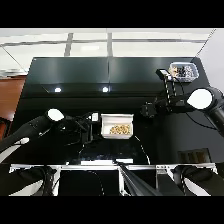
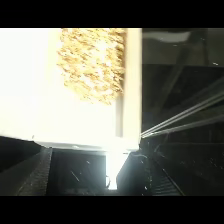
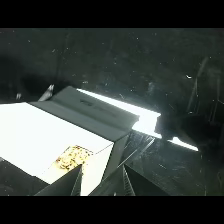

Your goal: Fold the box and place the chain.

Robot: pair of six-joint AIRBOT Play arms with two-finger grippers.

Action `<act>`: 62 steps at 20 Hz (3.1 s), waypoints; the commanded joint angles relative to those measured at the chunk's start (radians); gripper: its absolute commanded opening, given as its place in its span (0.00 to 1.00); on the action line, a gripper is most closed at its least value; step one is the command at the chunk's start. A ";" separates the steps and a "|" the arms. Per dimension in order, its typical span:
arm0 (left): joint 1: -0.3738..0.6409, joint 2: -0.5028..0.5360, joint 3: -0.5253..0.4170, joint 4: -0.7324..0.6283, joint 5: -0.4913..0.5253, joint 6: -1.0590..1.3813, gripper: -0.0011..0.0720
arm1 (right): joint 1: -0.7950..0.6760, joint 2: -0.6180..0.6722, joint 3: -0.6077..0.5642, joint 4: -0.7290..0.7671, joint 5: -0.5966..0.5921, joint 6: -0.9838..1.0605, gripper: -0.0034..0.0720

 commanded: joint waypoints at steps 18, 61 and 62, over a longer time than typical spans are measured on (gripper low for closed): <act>-0.021 -0.088 0.076 -0.027 0.051 0.047 0.98 | 0.001 0.000 0.000 0.000 -0.013 0.001 0.46; -0.032 -0.139 0.138 -0.006 -0.020 0.134 0.95 | 0.001 -0.001 0.000 -0.001 -0.068 0.001 0.46; -0.034 -0.139 0.138 -0.010 -0.006 0.122 0.90 | 0.001 -0.001 0.000 -0.001 -0.068 0.001 0.46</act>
